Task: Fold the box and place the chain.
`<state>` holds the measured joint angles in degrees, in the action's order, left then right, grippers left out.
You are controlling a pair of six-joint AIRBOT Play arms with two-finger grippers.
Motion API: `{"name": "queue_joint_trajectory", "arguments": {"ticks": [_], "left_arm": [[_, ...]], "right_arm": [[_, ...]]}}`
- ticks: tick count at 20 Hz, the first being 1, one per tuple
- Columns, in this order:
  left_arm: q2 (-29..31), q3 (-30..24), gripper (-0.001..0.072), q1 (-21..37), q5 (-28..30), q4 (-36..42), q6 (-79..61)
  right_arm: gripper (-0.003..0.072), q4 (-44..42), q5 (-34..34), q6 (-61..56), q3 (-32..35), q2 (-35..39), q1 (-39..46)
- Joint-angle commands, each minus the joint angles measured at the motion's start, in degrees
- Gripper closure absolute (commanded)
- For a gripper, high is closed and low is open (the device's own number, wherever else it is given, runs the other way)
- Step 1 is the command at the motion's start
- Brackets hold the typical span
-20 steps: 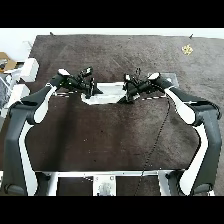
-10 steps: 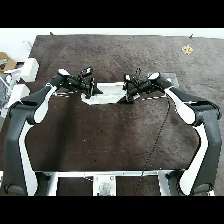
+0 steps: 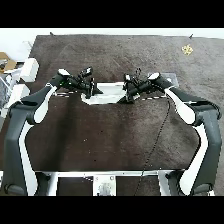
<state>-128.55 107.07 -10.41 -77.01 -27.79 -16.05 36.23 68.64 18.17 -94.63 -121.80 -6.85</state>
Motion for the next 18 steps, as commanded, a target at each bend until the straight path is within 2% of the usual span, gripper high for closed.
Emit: {"name": "queue_joint_trajectory", "arguments": {"ticks": [1, 12, 14, 18], "left_arm": [[0.0, 0.0, 0.0698, 0.0, -0.1, 0.0, 0.0], [0.1, 0.0, 0.0695, 0.0, 0.0, 0.5, -0.1], [0.3, 0.4, 0.0497, 0.1, -0.5, 1.3, 0.5], [0.3, 4.1, 0.0499, 2.3, -7.2, 2.6, 5.4]], "right_arm": [[0.0238, 0.7, 0.1, 0.0, 0.0, 0.0, 0.0], [0.0238, 0.7, 0.1, 0.0, 0.0, 0.0, 0.0], [0.0238, 0.7, 0.1, 0.0, 0.0, 0.0, 0.0], [0.0238, 0.7, 0.1, 0.0, 0.0, 0.0, 0.0]]}}
